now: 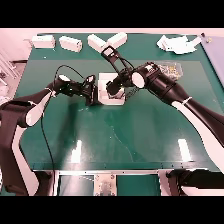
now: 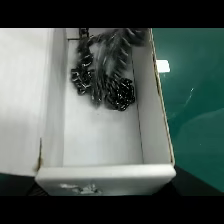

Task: Fold the box and place the chain.

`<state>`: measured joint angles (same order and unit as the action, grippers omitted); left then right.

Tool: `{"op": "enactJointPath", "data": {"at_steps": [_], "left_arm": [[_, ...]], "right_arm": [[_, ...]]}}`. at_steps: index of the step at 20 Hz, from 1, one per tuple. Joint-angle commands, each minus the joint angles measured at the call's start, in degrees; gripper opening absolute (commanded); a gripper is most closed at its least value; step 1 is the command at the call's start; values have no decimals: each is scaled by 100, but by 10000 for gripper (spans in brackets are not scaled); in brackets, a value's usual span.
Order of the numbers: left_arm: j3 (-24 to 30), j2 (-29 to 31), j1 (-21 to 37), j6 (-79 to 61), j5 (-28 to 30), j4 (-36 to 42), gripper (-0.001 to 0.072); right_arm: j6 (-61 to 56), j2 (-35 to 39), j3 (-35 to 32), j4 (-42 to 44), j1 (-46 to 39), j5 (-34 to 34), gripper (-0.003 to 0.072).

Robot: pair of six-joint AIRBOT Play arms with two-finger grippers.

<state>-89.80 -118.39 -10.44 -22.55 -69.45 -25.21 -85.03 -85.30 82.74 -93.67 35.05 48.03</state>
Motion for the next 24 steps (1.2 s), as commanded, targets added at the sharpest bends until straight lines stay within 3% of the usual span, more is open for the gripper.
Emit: {"op": "enactJointPath", "data": {"at_steps": [1, 4, 7, 13, 15, 21, 24], "left_arm": [[-7, -2, 2, 0, 0, 2, 470], [-7, -2, 2, 0, 0, 2, 471], [-7, -2, 2, 0, 2, 2, 471], [-7, -2, 2, 0, 0, 2, 470], [-7, -2, 2, 0, 0, 2, 470], [-7, -2, 2, 0, 0, 2, 471], [-7, -2, 2, 0, -11, 4, 470]], "right_arm": [[-9, 37, -2, 11, -247, 352, 569], [-413, 118, -4, 20, -710, 597, 569], [-584, 116, -4, 282, -909, 225, 569], [957, -4, -2, 1626, -723, 83, 570], [1305, -267, 0, 1650, -732, 122, 570], [2177, -595, 402, 1239, -881, 1349, 569], [2706, -741, 649, 1360, -850, 1290, 572]]}}
